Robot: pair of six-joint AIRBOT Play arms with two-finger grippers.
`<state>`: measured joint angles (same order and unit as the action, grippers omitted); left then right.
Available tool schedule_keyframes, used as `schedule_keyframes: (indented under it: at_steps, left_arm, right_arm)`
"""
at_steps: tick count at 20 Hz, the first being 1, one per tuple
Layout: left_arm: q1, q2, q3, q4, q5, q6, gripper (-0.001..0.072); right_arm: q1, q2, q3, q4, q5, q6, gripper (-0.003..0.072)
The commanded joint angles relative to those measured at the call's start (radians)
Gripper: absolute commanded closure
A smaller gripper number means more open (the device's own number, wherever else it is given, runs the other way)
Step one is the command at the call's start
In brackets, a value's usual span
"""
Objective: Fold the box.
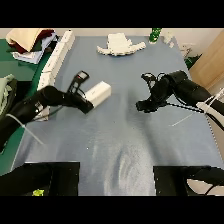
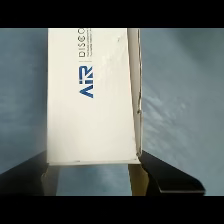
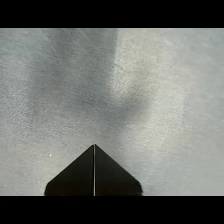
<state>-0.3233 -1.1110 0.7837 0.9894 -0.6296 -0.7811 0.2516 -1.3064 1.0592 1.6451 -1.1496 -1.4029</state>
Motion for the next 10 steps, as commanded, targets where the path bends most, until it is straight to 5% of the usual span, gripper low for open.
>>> schedule_keyframes:
  at_steps: [1,10]
  left_arm:
    - [0.137,-0.138,0.22,0.092,0.006,-0.214,0.0184]
    - [0.305,-0.592,0.704,0.14,0.012,-0.439,0.0184]
  right_arm:
    - [0.0,0.0,0.001,0.0,0.0,0.0,0.0681]
    - [0.0,0.0,0.001,0.0,0.0,0.0,0.0681]
